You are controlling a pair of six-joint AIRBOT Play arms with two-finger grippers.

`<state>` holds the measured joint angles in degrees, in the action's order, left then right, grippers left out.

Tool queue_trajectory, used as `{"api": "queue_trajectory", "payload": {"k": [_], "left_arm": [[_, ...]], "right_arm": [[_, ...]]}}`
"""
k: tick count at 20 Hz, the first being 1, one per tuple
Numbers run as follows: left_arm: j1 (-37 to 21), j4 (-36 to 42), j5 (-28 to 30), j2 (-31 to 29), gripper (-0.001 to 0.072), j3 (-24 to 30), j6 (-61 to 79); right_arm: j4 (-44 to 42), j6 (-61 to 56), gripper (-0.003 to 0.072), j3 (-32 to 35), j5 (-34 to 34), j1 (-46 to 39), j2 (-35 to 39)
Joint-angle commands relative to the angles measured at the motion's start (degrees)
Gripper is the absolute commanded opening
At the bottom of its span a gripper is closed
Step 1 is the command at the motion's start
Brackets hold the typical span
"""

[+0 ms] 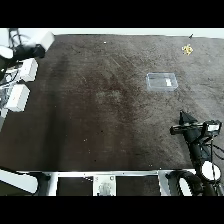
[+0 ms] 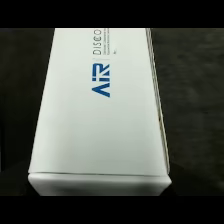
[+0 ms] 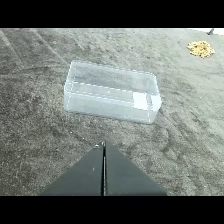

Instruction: Fold the box and place the chain.

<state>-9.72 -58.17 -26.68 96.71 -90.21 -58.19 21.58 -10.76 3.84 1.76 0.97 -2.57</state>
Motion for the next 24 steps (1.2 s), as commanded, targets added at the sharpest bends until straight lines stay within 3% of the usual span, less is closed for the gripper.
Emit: {"api": "queue_trajectory", "payload": {"k": [1,6,10,12,21,22,23,24], "left_arm": [[-2.8,-6.9,8.2,-0.3,0.0003,6.9,-7.9],[-2.8,-1.5,10.3,5.6,0.0005,7.8,-2.0],[-2.8,16.8,9.9,8.9,0.0005,7.8,15.8],[-2.7,22.2,9.9,9.8,0.0005,7.8,22.5],[-2.7,22.6,14.4,12.4,0.0011,7.8,26.4],[-2.7,22.6,14.0,12.4,0.0124,7.8,30.3],[-2.4,22.7,14.3,12.4,0.0402,7.7,34.1],[-2.2,22.7,14.3,12.4,0.0402,7.5,36.2]], "right_arm": [[0.0,0.0,0.0002,0.0,0.0,0.0,0.0],[0.0,0.0,0.0002,0.0,-0.1,0.0,0.0],[0.0,0.0,0.0002,0.0,0.0,0.0,0.0],[0.0,0.0,0.0002,0.0,-0.3,0.0,0.0],[0.0,0.0,0.0003,0.0,-0.5,0.0,0.0],[0.0,0.0,0.0002,0.0,-0.5,0.0,0.0],[0.0,0.0,0.0002,0.0,-0.5,0.0,0.0],[0.0,0.0,0.0002,0.0,-0.5,0.0,0.0]]}}
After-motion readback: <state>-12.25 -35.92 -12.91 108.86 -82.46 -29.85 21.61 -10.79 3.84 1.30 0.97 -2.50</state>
